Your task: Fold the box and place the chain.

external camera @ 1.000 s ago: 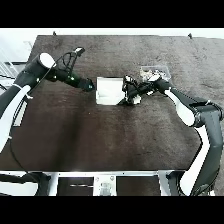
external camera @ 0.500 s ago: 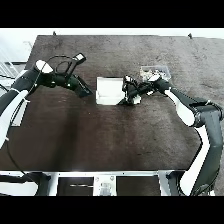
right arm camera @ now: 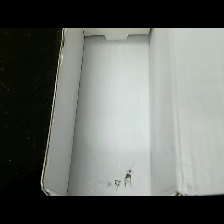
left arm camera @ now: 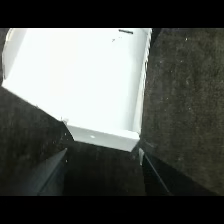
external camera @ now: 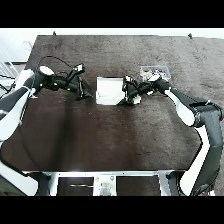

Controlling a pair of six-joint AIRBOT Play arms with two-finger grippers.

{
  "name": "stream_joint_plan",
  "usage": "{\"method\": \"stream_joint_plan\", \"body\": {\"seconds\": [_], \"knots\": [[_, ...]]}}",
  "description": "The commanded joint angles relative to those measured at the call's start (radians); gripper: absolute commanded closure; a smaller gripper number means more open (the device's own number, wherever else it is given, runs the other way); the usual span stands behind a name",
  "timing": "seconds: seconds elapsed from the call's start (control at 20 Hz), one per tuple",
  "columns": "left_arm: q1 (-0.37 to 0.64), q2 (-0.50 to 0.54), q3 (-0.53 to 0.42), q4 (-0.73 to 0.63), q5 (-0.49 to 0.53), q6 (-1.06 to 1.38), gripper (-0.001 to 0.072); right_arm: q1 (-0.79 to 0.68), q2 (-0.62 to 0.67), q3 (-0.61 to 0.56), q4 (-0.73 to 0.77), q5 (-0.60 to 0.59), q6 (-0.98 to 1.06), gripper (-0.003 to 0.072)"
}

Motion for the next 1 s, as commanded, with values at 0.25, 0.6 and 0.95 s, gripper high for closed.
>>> {"method": "stream_joint_plan", "body": {"seconds": [0.25,0.6,0.95], "knots": [[0.012,-0.181,0.183,-0.038,-0.074,0.045,0.0088,0.000,0.000,0.000,0.000,0.000,0.000,0.0105],[0.012,-0.199,0.183,-0.056,-0.212,0.165,-0.0011,0.000,0.000,0.000,0.000,0.000,0.000,0.0105],[0.010,-0.207,0.183,-0.073,-0.132,0.201,-0.0011,0.000,0.000,0.000,0.000,0.000,0.000,0.0105]]}}
